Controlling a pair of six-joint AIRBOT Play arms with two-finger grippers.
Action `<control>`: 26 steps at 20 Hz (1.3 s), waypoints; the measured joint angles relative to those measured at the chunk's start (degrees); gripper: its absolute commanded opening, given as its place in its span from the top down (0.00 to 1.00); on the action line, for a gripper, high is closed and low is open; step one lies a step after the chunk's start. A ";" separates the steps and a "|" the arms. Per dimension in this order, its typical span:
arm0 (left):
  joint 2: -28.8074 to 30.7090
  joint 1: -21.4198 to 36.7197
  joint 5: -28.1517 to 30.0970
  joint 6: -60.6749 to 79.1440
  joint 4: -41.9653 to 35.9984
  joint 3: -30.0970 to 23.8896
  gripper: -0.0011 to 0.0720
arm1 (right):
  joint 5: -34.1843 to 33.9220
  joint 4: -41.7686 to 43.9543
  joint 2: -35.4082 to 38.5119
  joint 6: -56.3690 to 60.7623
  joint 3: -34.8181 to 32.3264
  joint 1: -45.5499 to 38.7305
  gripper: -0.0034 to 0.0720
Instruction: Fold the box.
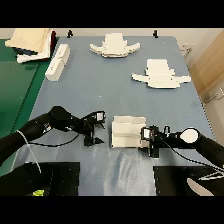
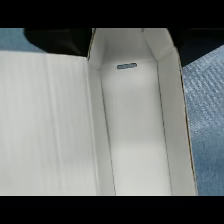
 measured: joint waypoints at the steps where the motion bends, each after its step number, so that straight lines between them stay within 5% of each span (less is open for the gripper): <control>1: -0.33 -0.90 0.90 2.89 -2.40 -0.90 0.00 | 0.00 0.00 0.00 0.00 0.00 0.00 0.28; 11: -4.26 -7.56 5.46 10.93 -9.68 -2.82 0.00 | 0.00 0.00 0.00 0.02 0.00 0.00 0.28; 26: -4.76 -10.10 8.57 9.40 -14.05 -2.78 0.00 | 0.11 -0.02 0.02 0.04 0.00 -0.07 0.28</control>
